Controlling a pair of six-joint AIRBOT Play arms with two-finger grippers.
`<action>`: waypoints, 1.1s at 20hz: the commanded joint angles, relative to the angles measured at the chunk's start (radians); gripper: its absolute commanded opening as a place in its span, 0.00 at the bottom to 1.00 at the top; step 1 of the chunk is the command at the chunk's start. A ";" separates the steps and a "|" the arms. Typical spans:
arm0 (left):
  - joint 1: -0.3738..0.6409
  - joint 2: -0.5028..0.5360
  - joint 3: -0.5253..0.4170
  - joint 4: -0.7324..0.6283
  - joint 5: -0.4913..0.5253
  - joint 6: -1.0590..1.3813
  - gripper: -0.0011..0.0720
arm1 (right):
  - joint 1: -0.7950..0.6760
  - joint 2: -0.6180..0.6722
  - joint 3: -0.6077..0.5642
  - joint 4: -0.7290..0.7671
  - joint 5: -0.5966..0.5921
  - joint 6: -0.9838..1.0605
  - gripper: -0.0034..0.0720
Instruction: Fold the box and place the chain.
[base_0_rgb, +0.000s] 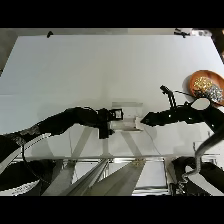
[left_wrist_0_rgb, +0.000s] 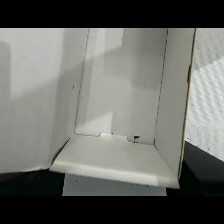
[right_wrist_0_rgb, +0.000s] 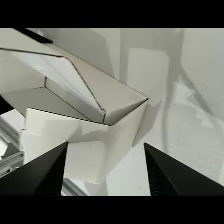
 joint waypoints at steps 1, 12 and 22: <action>0.001 0.000 0.000 0.000 0.000 0.000 0.20 | 0.001 0.012 0.003 0.013 0.026 -0.001 0.77; 0.001 0.000 0.000 0.000 0.000 0.000 0.20 | 0.205 0.011 0.004 -0.142 -0.153 0.235 0.76; 0.001 0.000 0.000 0.000 0.000 0.000 0.20 | 0.453 -0.002 0.164 -0.509 -0.158 0.759 0.72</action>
